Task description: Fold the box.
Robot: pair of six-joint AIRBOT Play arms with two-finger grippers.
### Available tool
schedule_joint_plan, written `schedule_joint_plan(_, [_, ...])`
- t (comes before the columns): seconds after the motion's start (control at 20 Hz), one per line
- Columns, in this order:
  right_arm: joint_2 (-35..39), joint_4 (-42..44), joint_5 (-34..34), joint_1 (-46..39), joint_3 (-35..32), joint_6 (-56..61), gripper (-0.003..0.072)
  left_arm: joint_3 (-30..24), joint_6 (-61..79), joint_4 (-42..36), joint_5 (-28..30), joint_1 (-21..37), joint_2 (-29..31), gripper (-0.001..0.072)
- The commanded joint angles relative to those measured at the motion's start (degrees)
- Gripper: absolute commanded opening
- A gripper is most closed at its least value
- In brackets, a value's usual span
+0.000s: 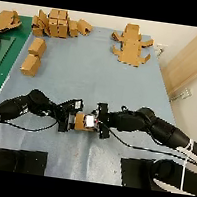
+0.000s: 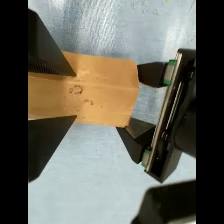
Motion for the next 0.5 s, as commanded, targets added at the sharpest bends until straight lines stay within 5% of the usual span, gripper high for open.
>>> schedule_joint_plan(0.0, [0.1, -0.6, -0.3, 2.0, 0.0, -0.9, 0.0431, 0.0, 0.0, 0.0, 0.0, 0.0, 0.0, 0.0519])
schedule_joint_plan(0.45, [-3.8, -1.8, 2.6, 2.6, 0.0, -1.0, 0.0431, 0.0, 0.0, 0.0, 0.0, 0.0, 0.0, 0.052])
